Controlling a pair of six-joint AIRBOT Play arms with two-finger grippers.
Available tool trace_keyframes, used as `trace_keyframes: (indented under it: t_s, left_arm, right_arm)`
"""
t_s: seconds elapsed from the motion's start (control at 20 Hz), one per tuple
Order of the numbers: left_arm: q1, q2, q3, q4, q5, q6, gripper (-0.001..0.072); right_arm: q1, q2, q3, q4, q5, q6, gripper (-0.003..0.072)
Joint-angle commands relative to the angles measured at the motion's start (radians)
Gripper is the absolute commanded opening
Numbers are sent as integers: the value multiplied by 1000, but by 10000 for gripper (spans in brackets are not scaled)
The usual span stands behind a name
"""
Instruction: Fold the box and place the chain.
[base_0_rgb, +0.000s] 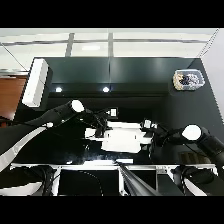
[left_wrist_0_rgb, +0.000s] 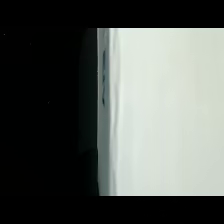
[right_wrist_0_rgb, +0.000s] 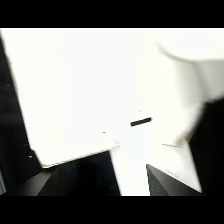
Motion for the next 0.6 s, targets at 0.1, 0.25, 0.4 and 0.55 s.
trace_keyframes:
  t_s: [0.1, 0.25, 0.4, 0.55]
  left_arm:
    - [0, 0, 0, 2, -1, -1, 25]
    - [0, 0, 0, 2, -1, -1, 24]
    - [0, 0, 0, 2, -1, -1, 24]
    - [0, 0, 0, 2, -1, -1, 24]
  right_arm:
    - [97, -1, -15, -16, -53, -11, 627]
    - [150, -1, -21, 17, -107, -11, 627]
    - [205, -1, -21, 33, -146, -11, 627]
    - [242, -1, -21, 33, -214, -11, 627]
